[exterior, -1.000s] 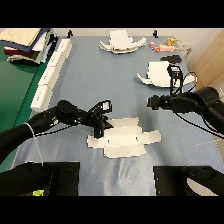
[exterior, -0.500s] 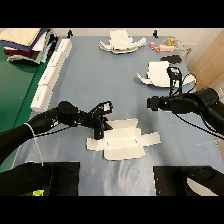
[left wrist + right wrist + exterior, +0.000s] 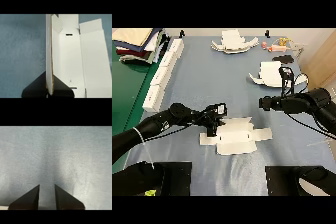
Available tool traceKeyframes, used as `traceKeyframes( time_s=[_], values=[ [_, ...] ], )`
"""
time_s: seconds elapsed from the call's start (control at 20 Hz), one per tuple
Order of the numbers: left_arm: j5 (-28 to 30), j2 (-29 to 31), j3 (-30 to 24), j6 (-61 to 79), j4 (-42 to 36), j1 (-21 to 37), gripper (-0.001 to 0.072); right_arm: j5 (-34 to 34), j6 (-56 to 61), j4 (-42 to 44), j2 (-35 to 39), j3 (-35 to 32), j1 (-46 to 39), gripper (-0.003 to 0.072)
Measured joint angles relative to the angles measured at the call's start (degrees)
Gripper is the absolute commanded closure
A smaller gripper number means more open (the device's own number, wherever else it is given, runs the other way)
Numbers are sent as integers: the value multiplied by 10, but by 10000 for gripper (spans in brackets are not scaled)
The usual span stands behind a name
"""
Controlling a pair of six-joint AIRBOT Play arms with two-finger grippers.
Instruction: Fold the box.
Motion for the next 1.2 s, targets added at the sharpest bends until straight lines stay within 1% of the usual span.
traceKeyframes(
  time_s=[0.2,0.45,0.75,0.85,0.95,1.1,1.2],
  values=[
    [43,16,-23,17,0,-33,701,0,0,0,0,0,0,378],
    [81,21,-49,23,-3,-50,702,0,0,0,0,0,0,378],
    [80,22,-62,25,2,-55,701,0,0,0,0,0,0,378],
    [70,28,-64,25,2,-55,701,0,0,0,0,0,0,378],
    [71,44,-64,25,2,-55,702,0,0,0,0,0,0,378],
    [104,84,-65,36,1,-56,703,0,0,0,0,0,0,378],
    [131,108,-71,45,1,-71,703,0,0,0,0,0,0,378]
  ],
)
